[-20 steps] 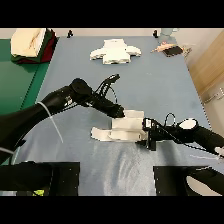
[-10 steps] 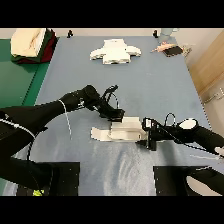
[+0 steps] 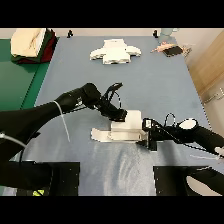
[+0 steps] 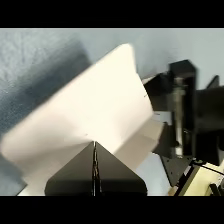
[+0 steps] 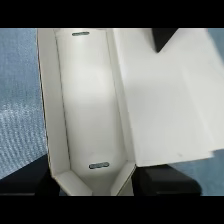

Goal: Fold the box.

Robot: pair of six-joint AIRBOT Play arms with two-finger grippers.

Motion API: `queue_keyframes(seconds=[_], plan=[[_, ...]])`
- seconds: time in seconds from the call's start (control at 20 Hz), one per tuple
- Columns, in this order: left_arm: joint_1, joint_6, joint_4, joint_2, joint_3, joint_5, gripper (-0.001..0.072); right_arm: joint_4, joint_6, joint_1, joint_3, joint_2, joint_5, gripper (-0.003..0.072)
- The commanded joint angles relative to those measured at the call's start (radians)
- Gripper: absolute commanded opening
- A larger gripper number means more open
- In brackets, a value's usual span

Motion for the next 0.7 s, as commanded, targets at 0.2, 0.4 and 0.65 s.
queue_keyframes(seconds=[0.2,0.4,0.65], plan=[[0.048,0.163,0.113,0.332,-0.064,-0.001,0.0016,0.002,0.001,0.000,0.001,0.000,0.000,0.0516],[0.035,0.395,0.210,0.478,-0.123,-0.042,0.0016,0.002,0.001,0.000,0.001,0.000,0.000,0.0516],[0.134,0.801,0.190,0.534,-0.307,-0.072,0.0705,0.002,0.001,0.000,0.001,0.000,0.000,0.0516]])
